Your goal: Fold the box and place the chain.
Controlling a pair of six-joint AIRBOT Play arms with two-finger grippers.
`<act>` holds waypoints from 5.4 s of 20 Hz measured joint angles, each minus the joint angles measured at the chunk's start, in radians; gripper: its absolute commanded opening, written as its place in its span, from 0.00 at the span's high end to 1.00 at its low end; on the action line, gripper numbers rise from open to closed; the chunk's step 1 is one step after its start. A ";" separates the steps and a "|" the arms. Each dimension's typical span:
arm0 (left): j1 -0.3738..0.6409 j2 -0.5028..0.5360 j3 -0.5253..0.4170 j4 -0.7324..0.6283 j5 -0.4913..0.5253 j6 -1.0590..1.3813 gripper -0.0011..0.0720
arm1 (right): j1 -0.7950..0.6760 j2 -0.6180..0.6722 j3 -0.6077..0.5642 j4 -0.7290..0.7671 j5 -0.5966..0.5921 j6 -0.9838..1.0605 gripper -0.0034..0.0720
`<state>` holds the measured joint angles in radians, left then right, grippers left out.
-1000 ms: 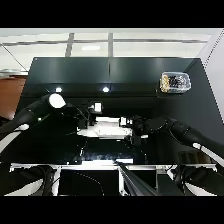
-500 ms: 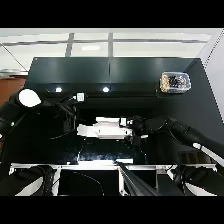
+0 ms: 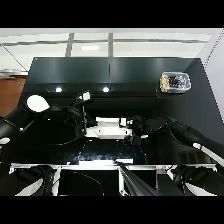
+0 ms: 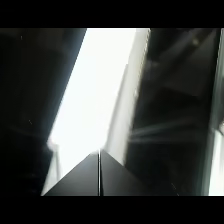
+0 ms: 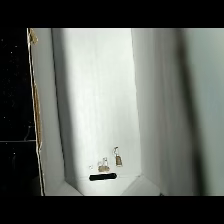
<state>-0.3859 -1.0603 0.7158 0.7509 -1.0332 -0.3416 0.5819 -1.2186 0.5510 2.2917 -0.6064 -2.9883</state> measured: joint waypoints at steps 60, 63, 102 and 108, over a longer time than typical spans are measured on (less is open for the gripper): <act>-0.105 -0.092 -0.118 0.104 0.257 0.338 0.59 | 0.000 0.000 0.000 0.000 0.021 0.000 0.42; -0.118 -0.092 -0.118 0.092 0.263 0.347 0.69 | 0.000 0.000 0.000 0.000 0.021 0.000 0.42; 0.002 0.011 -0.101 0.246 0.211 0.050 0.95 | 0.000 0.000 0.000 -0.011 0.026 0.002 0.42; 0.290 0.069 -0.147 0.299 0.183 -0.515 0.94 | 0.000 0.000 0.000 -0.019 0.026 0.001 0.42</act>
<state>-0.0956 -0.9909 0.5686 1.0504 -0.8505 -0.8562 0.5823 -1.2186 0.5510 2.2730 -0.5800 -2.9875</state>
